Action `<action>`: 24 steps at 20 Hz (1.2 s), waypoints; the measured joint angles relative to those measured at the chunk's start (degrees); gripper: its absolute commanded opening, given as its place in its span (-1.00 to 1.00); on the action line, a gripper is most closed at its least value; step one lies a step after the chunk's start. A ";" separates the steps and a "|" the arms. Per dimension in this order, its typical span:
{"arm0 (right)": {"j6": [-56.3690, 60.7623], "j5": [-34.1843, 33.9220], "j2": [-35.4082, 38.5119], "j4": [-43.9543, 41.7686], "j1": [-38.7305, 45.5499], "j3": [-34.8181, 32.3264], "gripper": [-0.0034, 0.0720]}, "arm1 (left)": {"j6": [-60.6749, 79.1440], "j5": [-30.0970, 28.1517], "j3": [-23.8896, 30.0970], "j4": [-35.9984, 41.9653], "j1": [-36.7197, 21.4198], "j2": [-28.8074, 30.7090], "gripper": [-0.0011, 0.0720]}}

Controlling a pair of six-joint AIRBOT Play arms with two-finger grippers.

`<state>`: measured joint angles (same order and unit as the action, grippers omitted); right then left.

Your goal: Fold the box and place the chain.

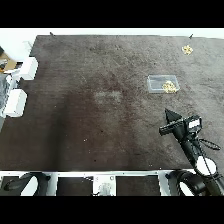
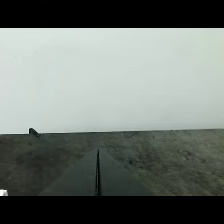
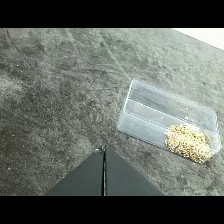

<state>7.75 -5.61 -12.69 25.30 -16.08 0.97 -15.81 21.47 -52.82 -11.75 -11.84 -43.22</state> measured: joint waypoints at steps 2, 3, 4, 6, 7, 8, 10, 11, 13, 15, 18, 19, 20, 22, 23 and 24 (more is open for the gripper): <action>0.00 0.00 0.00 0.00 0.00 -0.02 -0.90 | 0.92 -8.15 6.21 -0.66 6.14 5.38 -0.96; 0.00 0.00 0.02 -0.02 0.00 0.00 -0.90 | 1.38 -11.87 9.57 -0.85 8.81 8.17 -0.96; 0.00 0.00 0.02 -0.02 0.00 0.00 -0.90 | 1.79 -15.28 13.42 -1.01 11.52 11.39 -0.96; 0.00 -0.02 0.02 -0.02 0.00 -0.02 -0.90 | 2.10 -20.65 20.98 -1.16 15.63 17.97 -0.96; 0.00 -0.02 0.02 -0.02 0.00 0.00 -0.89 | 2.19 -22.64 24.87 -1.18 17.07 21.46 -0.96; 0.00 -0.02 0.02 -0.02 0.00 0.00 -0.90 | 2.27 -23.85 28.46 -1.25 18.08 24.61 -0.96; 0.00 -0.02 0.02 0.00 0.00 0.00 -0.90 | 2.29 -25.86 35.41 -1.36 19.41 30.36 -0.96; 0.00 -0.02 0.02 0.00 0.00 0.00 -0.90 | 2.29 -26.58 38.58 -1.36 19.76 32.59 -0.96; 0.00 -0.02 0.02 0.00 0.00 0.00 -0.90 | 2.29 -27.63 43.08 -1.40 20.31 35.34 -0.96; 0.00 -0.02 0.02 0.00 0.00 0.00 -0.90 | 2.43 -29.22 45.94 -1.42 20.59 36.89 -0.96; 0.00 -0.02 0.02 0.00 0.00 0.00 -0.90 | 2.84 -33.05 47.84 -1.46 20.74 37.90 -0.95; 0.00 -0.02 0.02 0.00 0.00 0.00 -0.90 | 3.39 -34.16 48.19 -1.51 20.76 38.03 -0.95; 0.00 -0.04 0.02 0.00 0.00 0.00 -0.90 | 3.91 -34.71 48.43 -1.51 20.76 38.10 -0.95; 0.00 -0.04 0.02 0.00 0.00 0.00 -0.90 | 4.72 -34.71 48.72 -1.57 20.79 38.32 -0.94; 0.00 -0.02 0.02 0.00 0.00 0.00 -0.90 | 4.94 -34.16 48.83 -1.57 20.79 38.32 -0.94; 0.00 -0.04 0.02 0.00 0.00 0.00 -0.90 | 5.20 -33.22 48.89 -1.55 20.79 38.32 -0.94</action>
<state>7.75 -5.65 -12.67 25.30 -16.08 0.97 -10.61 -11.75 -3.92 -13.30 8.95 -4.91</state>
